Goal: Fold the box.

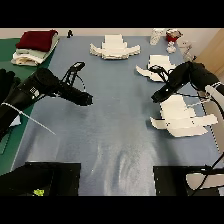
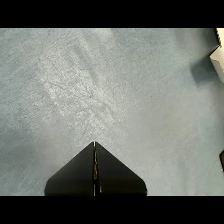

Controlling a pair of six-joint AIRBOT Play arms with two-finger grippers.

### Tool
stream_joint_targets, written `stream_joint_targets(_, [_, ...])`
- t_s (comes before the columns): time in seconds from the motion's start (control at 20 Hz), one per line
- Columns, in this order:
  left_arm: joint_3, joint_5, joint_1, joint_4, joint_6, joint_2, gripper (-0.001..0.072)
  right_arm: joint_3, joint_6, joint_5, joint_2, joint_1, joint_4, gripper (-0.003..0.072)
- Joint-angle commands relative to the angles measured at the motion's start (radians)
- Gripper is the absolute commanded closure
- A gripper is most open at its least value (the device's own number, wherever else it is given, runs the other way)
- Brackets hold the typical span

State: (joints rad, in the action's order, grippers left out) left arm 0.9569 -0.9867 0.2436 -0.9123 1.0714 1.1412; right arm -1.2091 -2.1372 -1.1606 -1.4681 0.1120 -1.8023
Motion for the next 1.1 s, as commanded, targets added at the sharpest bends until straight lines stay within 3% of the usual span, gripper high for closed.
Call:
stream_joint_targets(0.0, [0.000,0.000,0.000,-0.001,-0.001,0.002,0.0694,-0.001,0.000,0.000,-0.003,0.000,0.000,0.0681])
stream_joint_targets(0.6, [0.000,0.004,0.000,0.000,-0.001,0.003,0.0694,-0.001,0.000,0.009,-0.003,0.000,-0.001,0.0681])
stream_joint_targets(0.8, [0.000,0.062,0.000,0.000,-0.001,0.003,0.0693,-0.001,0.004,0.008,-0.003,0.000,-0.024,0.0681])
stream_joint_targets(0.95, [0.000,0.082,0.000,0.009,0.002,0.003,0.0694,0.000,0.209,0.004,-0.004,0.000,-0.146,0.0681])
stream_joint_targets(1.0, [0.000,0.096,0.000,0.031,0.002,0.003,0.0693,-0.001,0.299,0.021,-0.006,0.002,-0.150,0.0569])
stream_joint_targets(1.05, [0.000,0.108,0.000,0.063,0.002,0.003,0.0693,-0.003,0.376,0.034,-0.006,0.002,-0.135,0.0376])
